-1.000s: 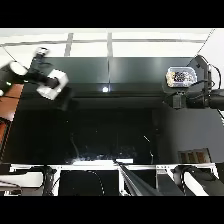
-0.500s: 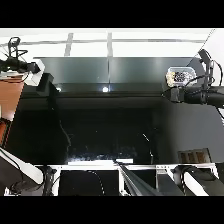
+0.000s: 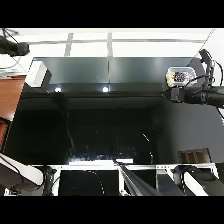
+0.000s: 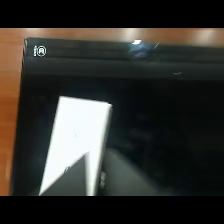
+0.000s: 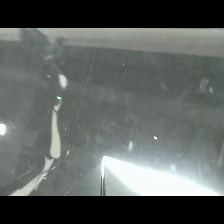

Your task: Fold the box and place the chain.

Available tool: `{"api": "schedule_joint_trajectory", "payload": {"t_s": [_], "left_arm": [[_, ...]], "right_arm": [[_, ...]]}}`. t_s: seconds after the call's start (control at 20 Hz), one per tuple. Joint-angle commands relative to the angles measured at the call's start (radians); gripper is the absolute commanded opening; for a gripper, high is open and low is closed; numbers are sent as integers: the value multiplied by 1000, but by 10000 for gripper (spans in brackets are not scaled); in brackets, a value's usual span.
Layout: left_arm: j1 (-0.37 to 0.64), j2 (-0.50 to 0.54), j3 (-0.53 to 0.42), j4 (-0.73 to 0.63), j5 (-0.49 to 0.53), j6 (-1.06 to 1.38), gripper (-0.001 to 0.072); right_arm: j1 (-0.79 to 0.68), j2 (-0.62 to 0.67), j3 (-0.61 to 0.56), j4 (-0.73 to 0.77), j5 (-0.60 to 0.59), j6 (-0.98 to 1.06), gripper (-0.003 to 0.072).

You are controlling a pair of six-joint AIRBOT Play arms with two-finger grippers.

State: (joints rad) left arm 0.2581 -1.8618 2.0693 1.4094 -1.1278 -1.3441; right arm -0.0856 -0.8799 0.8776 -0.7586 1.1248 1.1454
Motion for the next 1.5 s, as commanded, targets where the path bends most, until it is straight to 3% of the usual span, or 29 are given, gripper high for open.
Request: {"api": "schedule_joint_trajectory", "payload": {"t_s": [0.0,0.05,0.15,0.35,0.45,0.55,0.65,0.9,0.95,1.05,1.2,1.3,1.45], "left_arm": [[-32,169,-66,-90,-171,-111,21],[-58,246,-145,-103,-155,-111,21],[-142,462,-402,-105,-5,-75,21],[-322,943,-1134,-112,510,4,22],[-366,1116,-1413,-111,594,3,22],[-364,1247,-1588,-110,584,-21,22],[-336,1332,-1650,-111,558,-67,23],[-313,1402,-1654,-113,546,-67,25],[-313,1402,-1654,-113,547,-67,25],[-313,1402,-1654,-113,548,-67,25],[-313,1402,-1654,-113,549,-66,25],[-313,1402,-1654,-113,549,-67,25],[-313,1402,-1654,-113,549,-67,24]], "right_arm": [[0,32,0,-130,108,34,9],[1,55,-5,-183,129,58,9],[14,150,-46,-182,65,23,8],[58,380,-290,-307,-318,10,8],[58,383,-392,-407,-426,10,9],[58,378,-443,-488,-480,10,9],[58,379,-447,-509,-460,10,10],[58,378,-447,-373,-394,84,10],[59,378,-448,-254,-474,103,10],[59,378,-449,-39,-818,101,10],[58,378,-449,25,-1313,101,10],[58,378,-449,25,-1529,101,10],[58,378,-449,25,-1703,101,10]]}}
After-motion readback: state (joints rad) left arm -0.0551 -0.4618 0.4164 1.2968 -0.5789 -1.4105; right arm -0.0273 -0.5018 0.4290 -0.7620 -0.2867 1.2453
